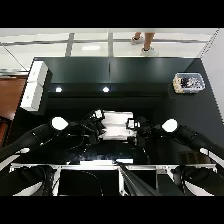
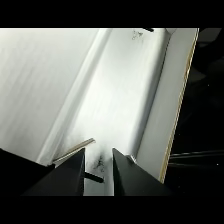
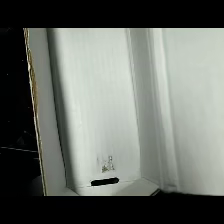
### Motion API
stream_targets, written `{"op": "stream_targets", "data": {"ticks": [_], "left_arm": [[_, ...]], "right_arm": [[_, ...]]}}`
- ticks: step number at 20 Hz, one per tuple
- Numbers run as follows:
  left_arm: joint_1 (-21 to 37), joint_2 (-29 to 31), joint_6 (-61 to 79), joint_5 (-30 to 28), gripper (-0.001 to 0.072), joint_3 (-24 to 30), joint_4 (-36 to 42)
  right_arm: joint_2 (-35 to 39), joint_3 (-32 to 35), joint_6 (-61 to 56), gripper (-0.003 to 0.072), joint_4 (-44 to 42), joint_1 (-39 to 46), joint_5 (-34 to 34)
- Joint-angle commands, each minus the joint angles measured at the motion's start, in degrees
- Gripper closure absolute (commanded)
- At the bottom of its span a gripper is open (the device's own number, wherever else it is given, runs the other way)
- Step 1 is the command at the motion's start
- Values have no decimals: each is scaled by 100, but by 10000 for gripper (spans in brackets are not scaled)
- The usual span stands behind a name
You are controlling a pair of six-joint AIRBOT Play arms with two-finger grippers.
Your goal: Fold the box and place the chain.
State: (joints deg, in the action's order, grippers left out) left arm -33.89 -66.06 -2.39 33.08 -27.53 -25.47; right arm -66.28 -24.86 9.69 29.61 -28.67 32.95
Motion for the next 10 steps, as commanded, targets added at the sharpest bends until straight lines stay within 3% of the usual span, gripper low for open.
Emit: {"op": "stream_targets", "data": {"ticks": [1,2,4,5,7,8,9,10], "left_arm": [[-4,-48,125,11,395,2,87],[-4,-46,127,13,265,2,-7],[-4,-48,118,46,260,2,-275],[-4,-48,114,52,381,4,-326],[-2,-44,111,44,373,2,-317],[2,-33,111,33,471,2,-323],[33,9,114,35,624,-2,-385],[96,107,42,59,679,-31,-612]], "right_arm": [[0,2,2,206,2,-7,2],[0,2,0,207,2,-7,2],[0,2,2,207,0,-7,2],[0,2,2,207,2,-7,2],[0,2,2,207,2,-7,2],[0,2,2,207,2,-7,2],[0,2,2,207,0,-7,2],[0,2,0,207,0,-7,2]]}}
